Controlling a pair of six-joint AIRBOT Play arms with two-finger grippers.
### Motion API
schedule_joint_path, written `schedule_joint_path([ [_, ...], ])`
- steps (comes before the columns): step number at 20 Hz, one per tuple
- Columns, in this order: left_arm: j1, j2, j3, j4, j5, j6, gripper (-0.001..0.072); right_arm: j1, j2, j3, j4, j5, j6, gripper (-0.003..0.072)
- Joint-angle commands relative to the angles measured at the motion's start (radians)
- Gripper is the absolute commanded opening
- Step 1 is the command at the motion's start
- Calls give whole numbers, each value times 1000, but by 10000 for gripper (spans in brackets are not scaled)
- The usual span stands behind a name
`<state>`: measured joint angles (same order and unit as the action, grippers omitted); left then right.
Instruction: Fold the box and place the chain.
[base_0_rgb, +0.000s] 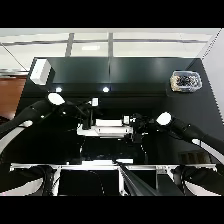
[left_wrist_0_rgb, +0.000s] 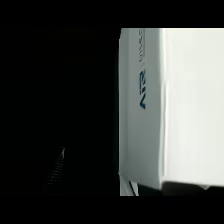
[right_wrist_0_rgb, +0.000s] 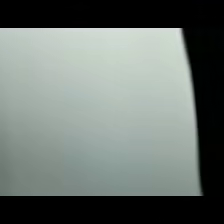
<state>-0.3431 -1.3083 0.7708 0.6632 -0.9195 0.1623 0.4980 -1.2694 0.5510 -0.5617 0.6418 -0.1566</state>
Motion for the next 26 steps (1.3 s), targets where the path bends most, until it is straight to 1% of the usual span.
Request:
schedule_joint_path([
  [1, 65, 124, 11, 199, -8, -192, 521, 1, -1, -1, 0, 0, -1, 432],
  [3, 122, 220, 11, 282, -16, -309, 506, 1, -1, -1, 0, 0, -1, 432],
  [4, 153, 266, 11, 286, -37, -341, 439, 1, -1, -1, 0, 0, -1, 432],
  [5, 179, 304, 11, 286, -75, -390, 277, 1, -1, -1, 0, 0, -1, 432],
  [6, 200, 336, 11, 286, -132, -446, 108, 1, -1, -1, 0, 1, -1, 406],
  [7, 213, 358, 10, 286, -204, -489, 28, 1, -1, -1, 0, 1, -1, 342],
  [8, 219, 370, 10, 288, -298, -523, 27, 1, -1, -1, -1, 1, -1, 206],
  [9, 218, 370, 8, 287, -378, -560, 26, 1, -1, -1, 0, 1, -1, 181],
  [10, 209, 370, -6, 269, -428, -615, 26, 1, -1, -1, -1, 1, -1, 180],
  [11, 193, 370, -34, 241, -447, -658, 26, 1, -1, -1, -1, 1, -1, 180],
  [13, 131, 369, -121, 140, -442, -671, 26, 1, -1, -1, -1, 1, -1, 180],
  [15, 39, 369, -210, 13, -370, -666, 26, 1, -1, -1, -1, 1, -1, 180],
  [17, -53, 369, -271, -143, -227, -640, 27, 1, -1, -1, -1, 1, -1, 179],
  [19, -100, 364, -282, -235, -68, -559, 28, 1, -1, -1, 0, 1, -1, 179],
  [22, -106, 316, -278, -394, 228, -474, 28, 1, -1, -1, -1, 1, -1, 179],
  [23, -106, 288, -267, -393, 282, -459, 27, 1, -1, -1, -1, 1, -1, 179],
  [26, -106, 195, -219, -378, 332, -442, 27, 1, -1, -1, 0, 1, -1, 179],
])
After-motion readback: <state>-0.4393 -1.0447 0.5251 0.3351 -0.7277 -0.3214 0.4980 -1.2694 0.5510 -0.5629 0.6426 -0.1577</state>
